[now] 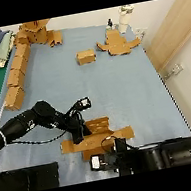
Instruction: Fold the box.
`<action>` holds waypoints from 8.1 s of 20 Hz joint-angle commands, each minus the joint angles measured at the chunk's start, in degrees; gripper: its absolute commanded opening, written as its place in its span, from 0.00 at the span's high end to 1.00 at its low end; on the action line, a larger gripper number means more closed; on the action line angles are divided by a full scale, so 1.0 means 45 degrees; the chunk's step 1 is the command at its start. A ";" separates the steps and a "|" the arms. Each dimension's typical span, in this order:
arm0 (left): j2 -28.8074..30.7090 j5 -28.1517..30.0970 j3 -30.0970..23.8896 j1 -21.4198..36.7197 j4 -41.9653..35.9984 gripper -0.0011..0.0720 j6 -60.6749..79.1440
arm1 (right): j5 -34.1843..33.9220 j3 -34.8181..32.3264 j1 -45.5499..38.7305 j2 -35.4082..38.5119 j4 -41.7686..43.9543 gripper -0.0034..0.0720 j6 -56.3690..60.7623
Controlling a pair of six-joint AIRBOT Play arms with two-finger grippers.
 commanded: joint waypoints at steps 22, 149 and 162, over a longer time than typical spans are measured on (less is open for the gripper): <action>0.0005 0.0010 -0.0005 0.0000 0.0000 0.97 0.0005 | -0.2021 0.0165 0.0427 0.0413 -0.5795 0.00 0.6110; 0.0005 0.0340 0.0000 -0.0024 -0.0403 0.96 0.0330 | 0.2030 -0.1885 -1.1657 -0.1496 1.0307 0.37 -1.9059; 0.2433 -0.2579 0.1156 0.1248 0.6717 0.18 -0.9913 | 0.2030 -0.1885 -1.1657 -0.1496 1.0307 0.37 -1.9059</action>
